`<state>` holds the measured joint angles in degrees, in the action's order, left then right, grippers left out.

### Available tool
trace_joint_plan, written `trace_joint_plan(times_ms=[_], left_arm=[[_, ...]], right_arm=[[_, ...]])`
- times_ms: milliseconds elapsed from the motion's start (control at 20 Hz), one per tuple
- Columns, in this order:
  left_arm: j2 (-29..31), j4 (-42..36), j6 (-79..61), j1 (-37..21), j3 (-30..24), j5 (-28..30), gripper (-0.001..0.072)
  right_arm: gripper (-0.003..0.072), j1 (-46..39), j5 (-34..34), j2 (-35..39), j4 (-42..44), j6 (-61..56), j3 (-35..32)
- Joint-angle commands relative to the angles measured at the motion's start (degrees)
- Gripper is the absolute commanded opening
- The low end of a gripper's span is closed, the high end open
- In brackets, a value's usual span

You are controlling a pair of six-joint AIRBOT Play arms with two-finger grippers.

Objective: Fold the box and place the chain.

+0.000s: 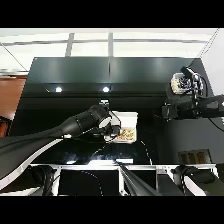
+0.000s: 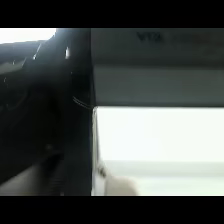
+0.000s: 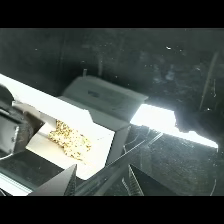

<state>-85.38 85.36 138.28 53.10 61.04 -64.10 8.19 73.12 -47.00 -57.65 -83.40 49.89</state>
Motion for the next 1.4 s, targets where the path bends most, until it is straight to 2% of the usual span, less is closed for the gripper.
trace_joint_plan(times_ms=[0, 150, 400, 550, 700, 750, 850, 950, 1000, 1050, 1100, 1150, 1200, 1350], left_arm=[[1.9, 0.6, -1.0, 0.1, 0.0, -3.8, 0.0508], [7.2, 4.3, -8.6, 0.1, 0.0, -4.3, 0.0508], [18.2, 11.9, -24.2, -1.2, -0.5, -13.4, 0.0507], [23.5, 11.9, -34.6, -6.6, -1.5, -13.8, 0.0507], [26.4, 10.3, -39.2, -16.8, -6.0, -10.6, 0.0507], [26.7, 7.3, -41.1, -21.0, -8.0, -9.1, 0.0507], [27.4, -8.0, -51.4, -30.0, -13.4, -3.7, 0.0507], [29.8, -34.2, -72.2, -37.3, -21.7, 1.5, 0.0507], [31.0, -48.2, -85.0, -40.5, -26.3, 0.9, 0.0508], [31.6, -58.1, -94.2, -42.9, -30.2, -0.9, 0.0508], [31.5, -62.3, -100.0, -44.1, -33.0, -2.5, 0.0514], [31.4, -62.0, -105.1, -44.0, -35.3, -2.6, 0.0586], [31.4, -60.3, -109.6, -43.4, -36.9, -1.9, 0.0716], [31.4, -54.8, -127.5, -40.3, -38.9, 2.2, 0.0712]], right_arm=[[0.0381, 0.1, -0.2, 0.1, -0.1, 0.1, 0.0], [0.0381, 0.1, -0.1, 0.1, -0.1, 0.1, 0.0], [0.0381, 0.1, 0.2, 0.1, -0.1, 0.0, 0.0], [0.0381, 0.1, 0.2, 0.1, -0.1, -0.6, 0.0], [0.0381, 0.1, 0.2, 0.1, 0.0, -2.0, 0.0], [0.0381, 0.1, 0.3, 0.1, 0.0, -2.2, 0.0], [0.0381, 0.1, 0.4, 0.1, 0.0, -3.2, 0.0], [0.0381, 0.1, 0.8, 0.1, 0.0, -3.4, 0.0], [0.0381, 0.1, 1.1, 0.1, 0.0, -3.4, 0.0], [0.0381, 0.1, 1.3, 0.1, 0.0, -3.4, 0.0], [0.0381, 0.1, 1.3, 0.1, 0.0, -3.4, 0.0], [0.0381, 0.1, 1.2, 0.1, 0.0, -3.4, 0.0], [0.0381, 0.1, 1.2, 0.1, 0.0, -3.4, 0.0], [0.0381, 0.1, 1.2, 0.1, 0.0, -3.4, 0.0]])
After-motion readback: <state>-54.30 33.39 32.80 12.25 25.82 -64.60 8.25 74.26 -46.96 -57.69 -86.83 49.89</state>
